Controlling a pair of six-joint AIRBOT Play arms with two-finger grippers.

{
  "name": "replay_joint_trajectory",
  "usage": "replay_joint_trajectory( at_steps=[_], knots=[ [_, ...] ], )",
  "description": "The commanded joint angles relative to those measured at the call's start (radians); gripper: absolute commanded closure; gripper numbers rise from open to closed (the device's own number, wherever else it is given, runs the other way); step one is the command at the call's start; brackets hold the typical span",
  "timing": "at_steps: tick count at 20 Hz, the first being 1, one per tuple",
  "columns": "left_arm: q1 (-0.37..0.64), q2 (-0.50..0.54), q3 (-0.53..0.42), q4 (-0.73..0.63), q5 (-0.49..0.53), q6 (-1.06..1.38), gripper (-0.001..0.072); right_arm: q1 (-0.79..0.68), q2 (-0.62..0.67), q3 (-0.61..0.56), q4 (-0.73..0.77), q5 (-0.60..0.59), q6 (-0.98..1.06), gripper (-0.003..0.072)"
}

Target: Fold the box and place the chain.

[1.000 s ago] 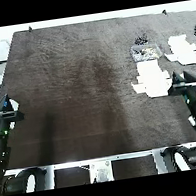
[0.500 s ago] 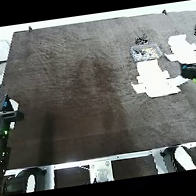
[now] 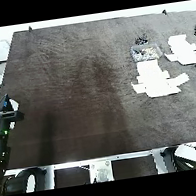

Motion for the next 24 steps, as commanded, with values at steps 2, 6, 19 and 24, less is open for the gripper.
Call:
replay_joint_trajectory(
  at_steps=[2, 6, 19, 24],
  knots=[
    [0.0, 0.0, 0.0, 0.0, 0.001, 0.0, 0.0687, -0.013, -0.377, 0.389, -0.237, 0.347, 0.043, 0.0212],
    [0.0, 0.0, 0.0, 0.0, 0.0, 0.0, 0.0687, -0.002, -0.669, 0.714, -0.24, 0.579, 0.053, 0.0212],
    [0.0, 0.0, 0.0, 0.0, 0.0, 0.0, 0.0687, 0.066, -0.912, 0.851, -0.16, 0.692, 0.064, 0.0219],
    [0.0, 0.0, 0.0, 0.0, 0.0, 0.0, 0.0687, 0.068, -0.935, 0.851, -0.097, 0.735, 0.085, 0.0298]
  ],
)
